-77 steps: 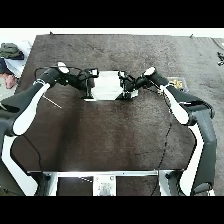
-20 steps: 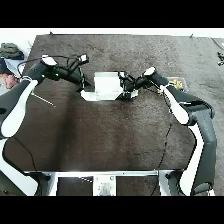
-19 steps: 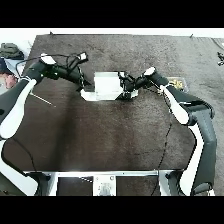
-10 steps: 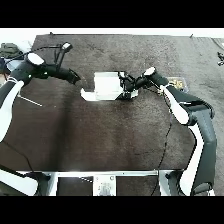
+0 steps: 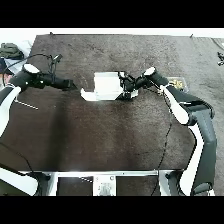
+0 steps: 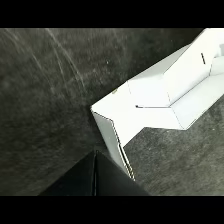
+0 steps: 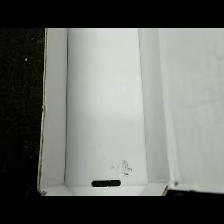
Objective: Fold the box and place the chain.
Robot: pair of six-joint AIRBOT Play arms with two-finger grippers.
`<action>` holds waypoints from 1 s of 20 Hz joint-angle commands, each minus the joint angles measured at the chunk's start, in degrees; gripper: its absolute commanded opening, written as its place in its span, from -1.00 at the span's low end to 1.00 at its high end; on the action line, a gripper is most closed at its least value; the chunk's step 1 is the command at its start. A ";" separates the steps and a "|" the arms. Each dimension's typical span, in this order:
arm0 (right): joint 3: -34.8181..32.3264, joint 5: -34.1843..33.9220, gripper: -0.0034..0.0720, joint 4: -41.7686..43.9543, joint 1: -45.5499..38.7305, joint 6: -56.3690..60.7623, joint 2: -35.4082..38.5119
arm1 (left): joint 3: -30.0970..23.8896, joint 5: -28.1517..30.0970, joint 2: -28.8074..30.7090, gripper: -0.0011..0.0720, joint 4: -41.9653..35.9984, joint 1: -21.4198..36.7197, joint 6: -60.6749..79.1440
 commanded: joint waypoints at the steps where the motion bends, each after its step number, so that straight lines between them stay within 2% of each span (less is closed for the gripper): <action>1: 0.04 0.02 -0.47 0.00 -0.02 0.02 -0.02 | -0.70 -0.50 -3.37 -0.94 -4.17 -0.42 -1.55; 5: 0.04 0.02 -0.47 0.00 -0.02 0.02 -0.02 | -0.70 -0.63 -6.45 -0.94 -4.28 -0.42 -3.37; 11: 0.04 0.02 -0.46 0.00 -0.02 0.02 -0.02 | -0.70 -3.17 -10.38 -0.94 -8.90 -0.50 -1.97; 17: 0.04 0.02 -0.47 0.00 -0.02 0.02 -0.02 | -0.68 -1.90 -10.97 -0.94 -10.54 -3.82 -0.50; 20: 0.04 0.02 -0.46 0.00 -0.02 0.02 -0.02 | 0.28 -4.66 -10.93 -0.94 -13.44 -3.82 0.98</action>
